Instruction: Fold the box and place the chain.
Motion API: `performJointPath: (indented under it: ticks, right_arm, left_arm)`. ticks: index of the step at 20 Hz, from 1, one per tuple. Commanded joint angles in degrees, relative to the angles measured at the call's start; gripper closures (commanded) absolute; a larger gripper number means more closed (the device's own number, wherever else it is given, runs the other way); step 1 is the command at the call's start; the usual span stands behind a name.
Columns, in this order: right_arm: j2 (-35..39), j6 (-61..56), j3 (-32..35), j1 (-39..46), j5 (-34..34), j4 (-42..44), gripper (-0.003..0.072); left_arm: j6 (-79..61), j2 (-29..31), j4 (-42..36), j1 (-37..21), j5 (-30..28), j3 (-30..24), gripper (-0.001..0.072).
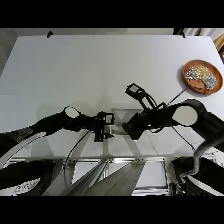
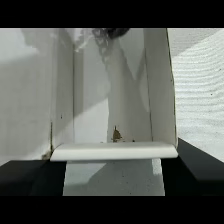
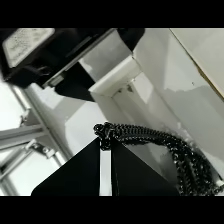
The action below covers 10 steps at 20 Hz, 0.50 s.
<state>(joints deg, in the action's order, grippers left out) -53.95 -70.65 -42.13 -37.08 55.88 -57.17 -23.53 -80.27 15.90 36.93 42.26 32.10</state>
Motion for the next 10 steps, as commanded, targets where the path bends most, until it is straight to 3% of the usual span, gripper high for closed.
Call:
performJointPath:
  ticks: [1,9,10]
  right_arm:
    - [-4.2,0.0,2.0,-0.7,-6.3,-0.2,0.0671]
    - [-10.4,0.0,2.1,-0.7,-7.5,0.4,0.0668]
    - [-10.4,-0.1,2.1,-0.7,-7.4,0.4,0.0632]
  left_arm:
    - [0.0,0.0,0.0,0.0,0.0,0.0,0.0679]
    - [0.0,0.0,0.0,0.0,0.0,0.0,0.0679]
    - [0.0,0.0,0.0,0.0,0.0,0.0,0.0679]
